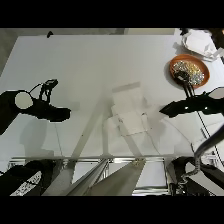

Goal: Fold the box and place the chain.

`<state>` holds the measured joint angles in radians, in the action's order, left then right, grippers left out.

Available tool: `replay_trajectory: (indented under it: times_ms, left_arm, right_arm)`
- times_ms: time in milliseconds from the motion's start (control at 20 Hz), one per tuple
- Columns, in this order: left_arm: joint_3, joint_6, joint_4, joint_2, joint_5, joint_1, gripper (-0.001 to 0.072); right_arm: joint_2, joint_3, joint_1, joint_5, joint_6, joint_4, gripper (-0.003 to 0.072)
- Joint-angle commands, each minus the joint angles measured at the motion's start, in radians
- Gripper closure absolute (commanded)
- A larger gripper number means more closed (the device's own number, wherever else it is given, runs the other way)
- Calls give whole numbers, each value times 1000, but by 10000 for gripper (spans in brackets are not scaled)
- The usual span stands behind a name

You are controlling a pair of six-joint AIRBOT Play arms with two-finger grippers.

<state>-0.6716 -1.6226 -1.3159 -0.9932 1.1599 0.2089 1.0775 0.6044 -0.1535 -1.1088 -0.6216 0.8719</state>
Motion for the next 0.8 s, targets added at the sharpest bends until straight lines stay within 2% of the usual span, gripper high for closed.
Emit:
replay_trajectory:
  times_ms: [0,100,250,500,550,600,650,750]
  left_arm:
    - [0,0,0,-1,0,1,698]
    - [0,0,0,-1,-3,1,698]
    - [0,-3,-4,-1,-89,0,699]
    - [0,33,49,-2,-108,5,694]
    - [0,102,78,-4,-144,5,590]
    - [0,198,140,-8,-185,5,379]
    - [0,308,256,-17,-232,5,238]
    - [0,598,564,-57,-268,5,213]
  right_arm:
    - [-53,-56,114,151,-85,-40,666]
    - [-53,-56,159,192,-127,-37,666]
    - [-53,-56,216,216,-149,-32,666]
    - [-53,-56,246,216,-161,-26,665]
    - [-53,-56,246,217,-161,-23,665]
    - [-53,-56,246,216,-161,-16,665]
    - [-53,-56,246,216,-160,-10,665]
    - [-53,-56,246,216,-160,-7,664]
